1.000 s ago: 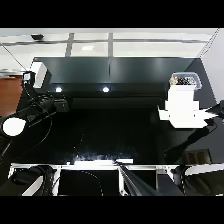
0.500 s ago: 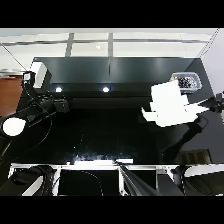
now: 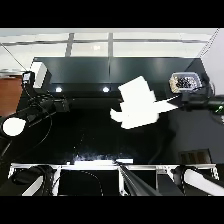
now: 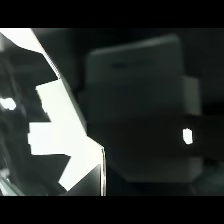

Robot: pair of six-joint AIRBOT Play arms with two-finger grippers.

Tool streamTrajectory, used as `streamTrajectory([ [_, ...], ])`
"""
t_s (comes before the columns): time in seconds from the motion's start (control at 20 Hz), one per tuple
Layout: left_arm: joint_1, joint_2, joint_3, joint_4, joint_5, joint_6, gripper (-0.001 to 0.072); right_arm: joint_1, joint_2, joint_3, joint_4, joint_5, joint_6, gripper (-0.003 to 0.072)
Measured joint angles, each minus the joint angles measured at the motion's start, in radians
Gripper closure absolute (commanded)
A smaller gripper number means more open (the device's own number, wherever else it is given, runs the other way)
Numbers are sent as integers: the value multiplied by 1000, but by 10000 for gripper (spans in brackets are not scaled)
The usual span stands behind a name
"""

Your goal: Fold the box and place the chain.

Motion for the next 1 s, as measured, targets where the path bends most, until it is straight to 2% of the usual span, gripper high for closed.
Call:
streamTrajectory([
  [0.2,0,0,0,-3,1,-9,5,163,278,-284,166,-188,-53,673],
  [0.35,-16,-3,0,-42,-14,-15,6,270,419,-398,232,-241,-220,673],
  [0.55,-68,-29,0,-90,-109,-16,5,354,488,-452,258,-269,-354,674],
  [0.75,-92,-120,0,-176,-250,13,5,380,506,-466,263,-285,-401,673],
  [0.85,-95,-181,0,-261,-290,117,5,385,510,-468,265,-288,-411,673],
  [1.0,-97,-282,0,-449,-324,405,5,388,512,-470,264,-289,-418,673],
])
